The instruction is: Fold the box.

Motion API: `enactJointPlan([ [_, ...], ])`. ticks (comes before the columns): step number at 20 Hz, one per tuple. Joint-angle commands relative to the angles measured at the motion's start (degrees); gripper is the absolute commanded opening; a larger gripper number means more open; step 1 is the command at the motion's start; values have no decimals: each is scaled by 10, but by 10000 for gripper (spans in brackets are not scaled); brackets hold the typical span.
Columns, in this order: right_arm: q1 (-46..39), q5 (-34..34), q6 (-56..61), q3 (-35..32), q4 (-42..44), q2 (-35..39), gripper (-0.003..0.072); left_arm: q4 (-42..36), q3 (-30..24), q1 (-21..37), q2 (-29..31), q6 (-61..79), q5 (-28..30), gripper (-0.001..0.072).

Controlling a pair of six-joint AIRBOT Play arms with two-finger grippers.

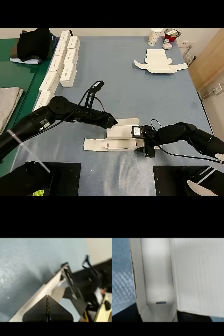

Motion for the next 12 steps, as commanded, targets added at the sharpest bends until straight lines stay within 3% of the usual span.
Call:
enactJointPlan([
  [1,0,0,1,0,0,0,511,111,1,-28,93,38,-70,13],
  [4,0,0,1,0,0,0,511,210,1,-92,133,37,-70,12],
  [7,0,0,1,0,0,0,511,311,1,-153,137,37,-72,13],
  [10,0,0,1,0,0,0,511,313,-33,-136,140,134,-70,18],
  [11,0,0,1,0,0,0,511,313,-49,-114,140,169,-71,163],
  [12,0,0,1,0,-1,0,511,310,-64,-92,140,207,-68,597],
])
